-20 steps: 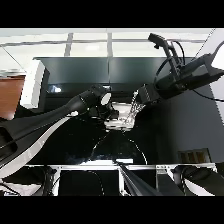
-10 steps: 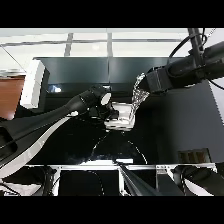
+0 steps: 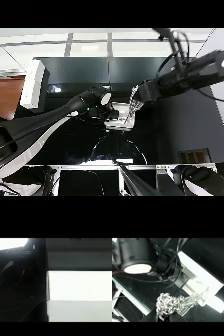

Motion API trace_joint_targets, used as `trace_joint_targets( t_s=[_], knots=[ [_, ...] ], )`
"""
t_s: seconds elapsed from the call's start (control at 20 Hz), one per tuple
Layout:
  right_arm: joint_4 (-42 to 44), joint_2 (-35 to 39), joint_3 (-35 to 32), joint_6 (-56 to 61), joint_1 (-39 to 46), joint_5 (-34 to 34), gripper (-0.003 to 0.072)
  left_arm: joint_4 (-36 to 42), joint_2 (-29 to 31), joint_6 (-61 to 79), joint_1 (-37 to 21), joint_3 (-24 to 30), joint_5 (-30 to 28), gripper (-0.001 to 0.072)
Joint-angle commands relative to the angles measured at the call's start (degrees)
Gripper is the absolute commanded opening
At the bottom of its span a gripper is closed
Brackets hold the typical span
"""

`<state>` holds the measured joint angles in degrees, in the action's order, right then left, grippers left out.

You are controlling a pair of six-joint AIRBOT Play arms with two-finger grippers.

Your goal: Fold the box and place the chain.

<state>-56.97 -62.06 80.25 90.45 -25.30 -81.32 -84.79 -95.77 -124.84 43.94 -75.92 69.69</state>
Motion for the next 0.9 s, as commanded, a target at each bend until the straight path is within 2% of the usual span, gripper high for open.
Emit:
trace_joint_targets(
  t_s=[0.0, 0.15, 0.45, 0.85],
  knots=[
    [0.1, 0.0, -6.8, 0.0, -1.2, 3.5, 0.0016, 0.0, 0.0, 0.0, 0.0, 0.0, 0.0, 0.0027],
    [0.1, 0.0, -13.2, 0.0, -1.9, 6.0, 0.0017, 0.0, 0.0, 0.0, 0.0, 0.0, 0.0, 0.0027],
    [0.7, 0.0, -20.8, 1.0, -2.3, 18.1, 0.0017, 0.0, 0.0, 0.0, 0.0, 0.0, 0.0, 0.0027],
    [0.5, -0.1, -23.2, 1.0, -2.3, 19.1, 0.0017, 0.0, 0.0, 0.0, 0.0, 0.0, -0.1, 0.0027]
  ],
)
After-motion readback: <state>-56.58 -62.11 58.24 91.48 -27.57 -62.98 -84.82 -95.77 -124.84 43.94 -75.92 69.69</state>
